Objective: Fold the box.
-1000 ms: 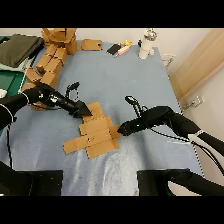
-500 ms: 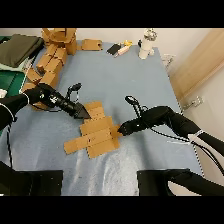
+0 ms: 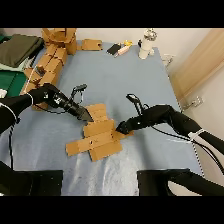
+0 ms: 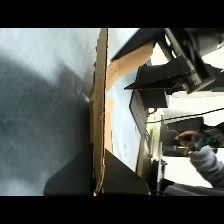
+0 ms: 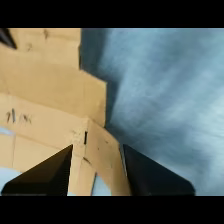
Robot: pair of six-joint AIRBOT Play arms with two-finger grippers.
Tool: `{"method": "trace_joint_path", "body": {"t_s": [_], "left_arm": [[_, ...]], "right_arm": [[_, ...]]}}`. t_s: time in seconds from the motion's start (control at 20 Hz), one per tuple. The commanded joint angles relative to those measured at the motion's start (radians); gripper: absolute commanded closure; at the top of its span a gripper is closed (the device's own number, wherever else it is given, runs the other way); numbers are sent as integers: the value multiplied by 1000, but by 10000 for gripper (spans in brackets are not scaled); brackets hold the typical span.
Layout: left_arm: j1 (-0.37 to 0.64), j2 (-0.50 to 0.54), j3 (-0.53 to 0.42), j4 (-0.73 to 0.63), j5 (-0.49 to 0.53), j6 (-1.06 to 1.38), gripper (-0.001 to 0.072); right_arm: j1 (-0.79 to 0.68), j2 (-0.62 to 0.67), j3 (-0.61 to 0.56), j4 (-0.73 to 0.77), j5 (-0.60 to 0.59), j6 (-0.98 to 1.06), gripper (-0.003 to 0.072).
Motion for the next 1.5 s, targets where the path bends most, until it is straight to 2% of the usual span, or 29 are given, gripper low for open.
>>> {"method": "trace_joint_path", "body": {"t_s": [0.0,0.15,0.2,0.25,0.3,0.4,0.5,0.65,0.8,0.95,1.1,1.45], "left_arm": [[-48,19,38,-1,31,99,701],[-118,93,55,20,186,183,701],[-148,126,51,68,262,196,701],[-183,159,50,139,329,220,701],[-219,187,50,189,375,239,701],[-276,224,40,182,422,337,701],[-328,248,3,169,516,430,701],[-378,280,-64,158,605,506,701],[-383,351,-145,159,660,539,701],[-384,415,-213,159,657,583,701],[-382,422,-234,174,584,583,701],[-383,422,-294,170,612,640,701]], "right_arm": [[-80,1,98,-143,-8,187,179],[-168,1,260,-164,-120,254,203],[-173,2,298,-163,-161,254,357],[-171,7,323,-161,-192,255,547],[-163,13,330,-138,-216,255,682],[-150,16,318,-133,-237,273,683],[-128,29,277,-192,-220,357,684],[-87,80,186,-280,-133,473,684],[-75,138,116,-320,-68,540,684],[-74,164,87,-335,-37,577,684],[-69,165,87,-335,-24,578,684],[-59,165,84,-332,-20,584,684]]}}
